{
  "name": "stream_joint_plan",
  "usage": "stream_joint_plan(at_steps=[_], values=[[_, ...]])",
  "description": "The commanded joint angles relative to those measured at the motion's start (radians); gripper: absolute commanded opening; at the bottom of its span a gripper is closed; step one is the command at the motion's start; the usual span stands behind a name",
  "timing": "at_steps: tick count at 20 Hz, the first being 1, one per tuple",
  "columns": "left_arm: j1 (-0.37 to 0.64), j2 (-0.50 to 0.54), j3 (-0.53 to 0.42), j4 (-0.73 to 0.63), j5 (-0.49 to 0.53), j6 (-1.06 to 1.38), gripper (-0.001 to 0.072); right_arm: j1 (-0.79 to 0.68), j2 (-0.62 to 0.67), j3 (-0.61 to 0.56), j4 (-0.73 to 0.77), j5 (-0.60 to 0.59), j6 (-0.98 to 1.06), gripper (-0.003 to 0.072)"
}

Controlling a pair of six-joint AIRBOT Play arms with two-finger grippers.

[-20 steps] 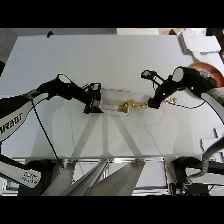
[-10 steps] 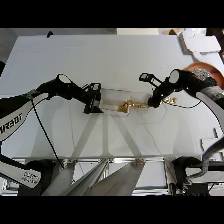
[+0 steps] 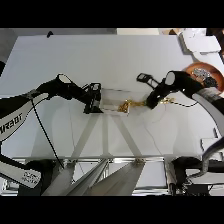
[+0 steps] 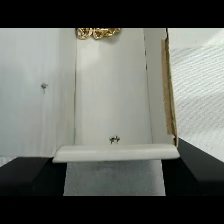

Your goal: Fold the box and place the chain.

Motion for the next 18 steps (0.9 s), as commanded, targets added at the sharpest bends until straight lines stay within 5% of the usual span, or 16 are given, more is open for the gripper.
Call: stream_joint_plan(at_steps=[1, 10, 18], values=[[0.001, 0.001, 0.000, 0.000, 0.000, 0.000, 0.0255, 0.061, 0.073, 0.005, -0.045, -0.034, 0.089, 0.0005], [0.000, 0.001, 0.000, 0.000, 0.000, 0.000, 0.0255, 0.243, 0.337, 0.007, -0.044, -0.088, 0.319, 0.0005], [0.001, 0.000, 0.000, 0.000, 0.000, 0.000, 0.0255, 0.436, 0.335, 0.034, -0.042, -0.319, 0.521, 0.0007]])
